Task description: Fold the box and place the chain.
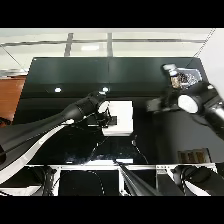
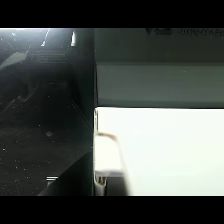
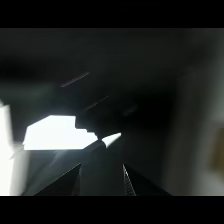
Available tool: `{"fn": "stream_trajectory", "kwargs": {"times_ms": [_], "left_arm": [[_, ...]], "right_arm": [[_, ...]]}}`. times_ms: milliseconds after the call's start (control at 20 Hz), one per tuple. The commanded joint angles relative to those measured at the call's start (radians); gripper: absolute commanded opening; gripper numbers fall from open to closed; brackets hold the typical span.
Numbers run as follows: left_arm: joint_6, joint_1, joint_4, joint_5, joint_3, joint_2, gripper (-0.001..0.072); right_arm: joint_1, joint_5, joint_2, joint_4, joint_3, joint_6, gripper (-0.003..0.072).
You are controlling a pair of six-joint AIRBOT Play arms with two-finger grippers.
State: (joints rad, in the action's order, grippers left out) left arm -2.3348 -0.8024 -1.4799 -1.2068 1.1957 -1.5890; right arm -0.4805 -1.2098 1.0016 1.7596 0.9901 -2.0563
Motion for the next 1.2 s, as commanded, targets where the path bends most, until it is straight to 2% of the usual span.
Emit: {"fn": "stream_trajectory", "kwargs": {"times_ms": [0,50,100,150,300,450,550,600,750,850,1150], "left_arm": [[0.0,0.0,0.0,0.0,0.0,0.0,0.003],[0.0,0.0,0.0,0.0,0.0,0.0,0.003],[0.0,0.0,0.0,0.0,0.0,0.0,0.003],[0.0,0.0,0.0,-0.001,0.0,0.0,0.003],[0.0,0.0,0.0,0.0,0.0,0.0,0.003],[0.0,0.0,0.0,0.0,0.0,0.0,0.003],[0.0,0.0,0.0,-0.002,0.0,0.0,0.003],[0.0,0.0,0.0,-0.002,0.0,0.0,0.003],[0.0,0.0,0.0,-0.002,0.0,0.0,0.003],[0.0,0.0,0.0,-0.002,0.0,0.0,0.003],[0.0,0.0,0.0,-0.006,0.0,0.0,0.003]], "right_arm": [[0.172,0.092,-0.018,0.279,-0.023,0.003,0.0316],[0.232,0.132,0.0,0.258,-0.029,0.004,0.0318],[0.289,0.171,0.028,0.252,-0.034,0.003,0.045],[0.334,0.21,0.061,0.251,-0.032,0.006,0.0679],[0.456,0.292,0.208,0.135,0.041,0.08,0.0679],[0.545,0.274,0.407,0.033,0.238,0.079,0.0678],[0.586,0.194,0.549,-0.037,0.418,0.079,0.0645],[0.601,0.131,0.62,-0.078,0.514,0.056,0.0553],[0.641,-0.006,0.776,-0.234,0.725,-0.102,0.0548],[0.66,-0.018,0.83,-0.301,0.785,-0.202,0.0547],[0.68,0.098,0.896,-0.412,0.79,-0.32,0.0546]]}}
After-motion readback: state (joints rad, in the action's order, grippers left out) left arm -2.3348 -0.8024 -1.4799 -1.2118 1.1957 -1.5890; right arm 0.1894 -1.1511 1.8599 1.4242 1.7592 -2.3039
